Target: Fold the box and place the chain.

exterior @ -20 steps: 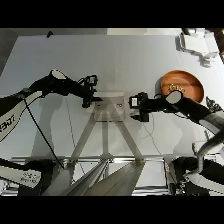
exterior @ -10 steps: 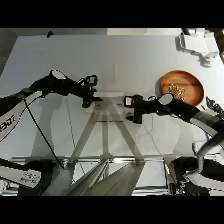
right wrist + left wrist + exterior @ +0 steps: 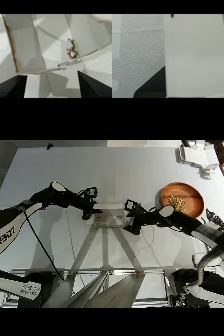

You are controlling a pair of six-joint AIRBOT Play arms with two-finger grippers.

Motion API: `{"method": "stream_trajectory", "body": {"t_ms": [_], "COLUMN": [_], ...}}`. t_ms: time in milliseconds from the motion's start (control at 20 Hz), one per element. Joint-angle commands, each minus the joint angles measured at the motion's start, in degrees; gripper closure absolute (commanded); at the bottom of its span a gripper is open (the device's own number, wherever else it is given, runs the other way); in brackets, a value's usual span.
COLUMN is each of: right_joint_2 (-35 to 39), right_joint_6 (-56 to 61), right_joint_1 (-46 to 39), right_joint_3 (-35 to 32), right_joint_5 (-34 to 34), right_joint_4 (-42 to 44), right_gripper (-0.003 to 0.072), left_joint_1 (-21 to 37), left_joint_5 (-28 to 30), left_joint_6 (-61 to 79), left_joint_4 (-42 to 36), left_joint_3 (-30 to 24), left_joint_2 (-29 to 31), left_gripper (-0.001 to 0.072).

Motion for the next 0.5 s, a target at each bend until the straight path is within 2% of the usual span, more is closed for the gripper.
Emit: {"method": "stream_trajectory", "body": {"t_ms": [0,450], "right_joint_2": [1.51,1.55], "right_joint_6": [1.81,1.6], "right_joint_1": [0.04,-0.42], "right_joint_3": [0.0,1.09], "right_joint_5": [0.22,-2.43], "right_joint_4": [0.04,0.07], "right_gripper": [-0.0014,-0.0012], "left_joint_1": [0.02,0.02], "left_joint_5": [0.0,0.02], "left_joint_6": [0.0,0.0], "left_joint_4": [0.0,-0.02], "left_joint_3": [-0.02,-0.02], "left_joint_2": [-0.04,-0.04], "left_gripper": [0.0701,0.0701]}}
